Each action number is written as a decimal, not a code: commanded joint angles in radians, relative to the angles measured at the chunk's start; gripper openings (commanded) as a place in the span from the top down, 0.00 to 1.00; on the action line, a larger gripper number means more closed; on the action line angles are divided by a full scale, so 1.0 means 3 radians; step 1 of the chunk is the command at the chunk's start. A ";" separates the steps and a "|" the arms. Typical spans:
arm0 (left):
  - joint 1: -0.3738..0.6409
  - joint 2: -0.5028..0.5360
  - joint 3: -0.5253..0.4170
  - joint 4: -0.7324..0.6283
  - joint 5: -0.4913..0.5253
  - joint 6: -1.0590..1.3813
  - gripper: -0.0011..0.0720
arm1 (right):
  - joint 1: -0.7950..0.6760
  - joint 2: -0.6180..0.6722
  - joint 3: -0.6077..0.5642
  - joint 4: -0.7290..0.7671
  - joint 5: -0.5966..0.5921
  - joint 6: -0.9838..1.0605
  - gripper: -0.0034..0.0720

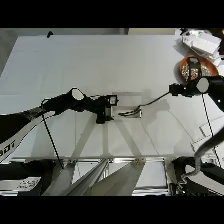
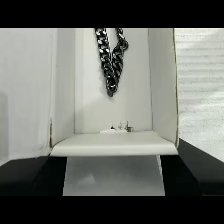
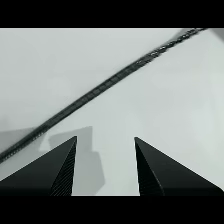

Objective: Fold the box and place the chain.

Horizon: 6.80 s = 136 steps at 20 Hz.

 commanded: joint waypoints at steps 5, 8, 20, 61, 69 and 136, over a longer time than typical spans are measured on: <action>-0.0001 0.0000 0.0001 0.0000 0.0000 0.0000 0.56 | -0.0238 -0.0771 0.0417 -0.0421 -0.0205 0.0393 0.46; -0.0001 0.0000 0.0001 0.0000 0.0001 0.0000 0.56 | -0.0285 -0.0922 0.0420 -0.0495 -0.0455 0.0632 0.46; -0.0001 0.0000 0.0001 0.0000 0.0001 0.0000 0.56 | -0.0242 -0.1101 0.0420 -0.0460 -0.0917 0.0664 0.93; -0.0001 0.0000 0.0001 0.0000 0.0001 0.0000 0.56 | 0.2979 0.0290 0.0114 -0.0198 0.0008 0.1233 0.93; -0.0001 0.0000 0.0001 0.0000 0.0001 0.0000 0.56 | 0.2894 -0.0071 0.0024 -0.0188 -0.0095 0.1230 0.53; -0.0001 0.0000 0.0001 0.0000 0.0000 0.0000 0.56 | 0.2452 0.0802 0.1091 0.0067 0.1357 0.0364 0.93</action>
